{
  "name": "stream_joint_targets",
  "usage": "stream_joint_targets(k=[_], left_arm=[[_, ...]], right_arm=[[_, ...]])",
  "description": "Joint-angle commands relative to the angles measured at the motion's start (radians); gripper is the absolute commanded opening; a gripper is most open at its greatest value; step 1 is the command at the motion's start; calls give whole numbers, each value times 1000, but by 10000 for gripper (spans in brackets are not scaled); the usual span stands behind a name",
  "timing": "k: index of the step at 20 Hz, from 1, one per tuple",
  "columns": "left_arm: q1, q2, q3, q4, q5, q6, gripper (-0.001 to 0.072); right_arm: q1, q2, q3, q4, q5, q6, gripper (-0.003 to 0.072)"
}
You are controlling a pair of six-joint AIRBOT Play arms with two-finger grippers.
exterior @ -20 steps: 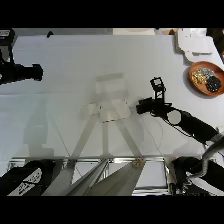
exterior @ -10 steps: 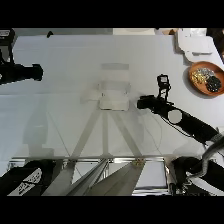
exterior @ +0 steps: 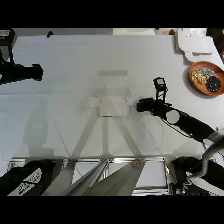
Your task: Fold the box and place the chain.
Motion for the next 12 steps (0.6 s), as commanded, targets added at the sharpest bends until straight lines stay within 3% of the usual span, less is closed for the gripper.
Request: stream_joint_targets(k=[1,12], left_arm=[[0,1,1,0,0,0,640],[0,1,1,0,0,0,640]], right_arm=[[1,-23,0,-11,7,6,12],[1,-22,0,-12,11,6,14]])
